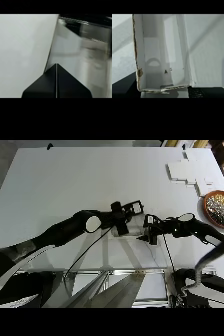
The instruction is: Fold the box and place the chain.
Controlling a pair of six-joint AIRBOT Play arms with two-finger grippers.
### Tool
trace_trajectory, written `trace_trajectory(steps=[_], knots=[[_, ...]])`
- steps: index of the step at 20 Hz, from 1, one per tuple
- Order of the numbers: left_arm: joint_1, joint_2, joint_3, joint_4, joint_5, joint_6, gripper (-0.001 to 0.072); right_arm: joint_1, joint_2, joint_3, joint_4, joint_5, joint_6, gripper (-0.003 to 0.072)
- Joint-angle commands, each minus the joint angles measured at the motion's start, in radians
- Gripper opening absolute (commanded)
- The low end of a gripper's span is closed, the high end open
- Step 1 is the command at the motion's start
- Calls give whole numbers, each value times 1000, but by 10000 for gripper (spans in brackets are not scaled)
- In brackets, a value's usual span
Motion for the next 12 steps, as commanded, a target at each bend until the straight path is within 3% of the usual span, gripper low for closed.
trace_trajectory(steps=[1, 4, 8, 12], knots=[[69, -85, 1, -21, 119, -43, 5, 0, 0, 0, 0, 0, 0, 409], [89, -141, 2, -21, 30, -38, 5, 0, 0, 0, 0, 0, 0, 409], [98, -135, 2, -16, 1, -37, 6, 0, 0, 0, 0, 0, 0, 409], [147, 24, 2, 115, -268, -37, 7, 0, 0, 0, 0, 0, 0, 409]])
